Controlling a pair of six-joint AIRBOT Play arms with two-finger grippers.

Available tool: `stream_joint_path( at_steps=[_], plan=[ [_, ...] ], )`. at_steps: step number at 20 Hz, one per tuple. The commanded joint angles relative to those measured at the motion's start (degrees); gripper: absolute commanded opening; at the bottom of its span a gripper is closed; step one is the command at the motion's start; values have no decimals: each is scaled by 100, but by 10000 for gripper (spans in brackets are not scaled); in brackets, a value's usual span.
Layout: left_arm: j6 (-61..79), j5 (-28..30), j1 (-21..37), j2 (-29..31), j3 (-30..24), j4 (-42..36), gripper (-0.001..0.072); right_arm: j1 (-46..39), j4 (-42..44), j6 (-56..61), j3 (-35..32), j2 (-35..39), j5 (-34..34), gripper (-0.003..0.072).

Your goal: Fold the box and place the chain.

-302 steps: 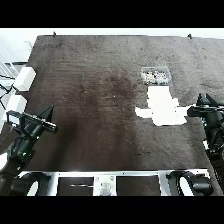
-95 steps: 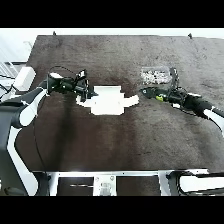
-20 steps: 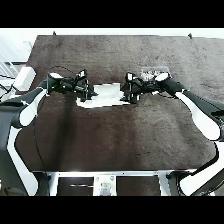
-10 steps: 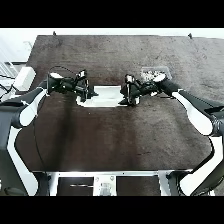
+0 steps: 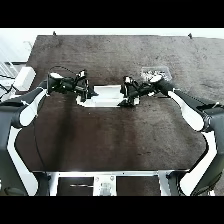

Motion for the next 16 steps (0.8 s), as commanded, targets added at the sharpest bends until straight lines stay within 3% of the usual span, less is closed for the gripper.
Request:
stream_joint_path(
  at_steps=[1, 16],
  plan=[
    [0, -7, -2, -4, -2, 0, 21, 42, 7, 28, 203, -181, 140, 699],
    [0, -4, -2, -4, -2, -2, 21, 87, 9, 15, 323, -332, 118, 679]
  ],
)
